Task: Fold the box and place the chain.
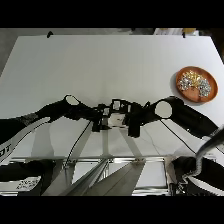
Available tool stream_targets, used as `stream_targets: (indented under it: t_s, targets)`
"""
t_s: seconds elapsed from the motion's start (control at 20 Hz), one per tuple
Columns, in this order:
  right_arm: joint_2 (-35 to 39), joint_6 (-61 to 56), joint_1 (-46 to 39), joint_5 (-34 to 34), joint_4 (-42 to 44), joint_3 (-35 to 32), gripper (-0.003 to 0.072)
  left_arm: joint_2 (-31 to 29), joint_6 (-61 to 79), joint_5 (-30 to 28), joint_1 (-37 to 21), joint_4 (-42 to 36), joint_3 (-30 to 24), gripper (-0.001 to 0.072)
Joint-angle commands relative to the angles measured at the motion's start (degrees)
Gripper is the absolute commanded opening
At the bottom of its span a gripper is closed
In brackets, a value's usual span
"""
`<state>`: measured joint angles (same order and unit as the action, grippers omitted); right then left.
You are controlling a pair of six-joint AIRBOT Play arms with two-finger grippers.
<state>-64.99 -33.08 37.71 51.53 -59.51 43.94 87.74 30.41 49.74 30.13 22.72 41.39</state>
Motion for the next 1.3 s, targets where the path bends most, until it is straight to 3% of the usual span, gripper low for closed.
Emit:
stream_targets:
  t_s: [0.0, 0.85, 1.25]
  targets:
    - [-0.9, -0.1, 0.0, 1.0, 0.0, 0.0, 0.0016, 0.0, 0.0, 0.0, 0.0, 0.0, 0.0, 0.0252]
    - [-4.6, -0.1, 0.0, 1.1, 0.1, 0.0, 0.0016, 0.0, 0.0, 0.0, 0.0, 0.0, 0.0, 0.0252]
    - [-1.0, -1.6, 0.0, -0.3, -0.7, 0.0, 0.0018, 0.0, 0.0, 0.0, 0.0, 0.0, 0.0, 0.0252]
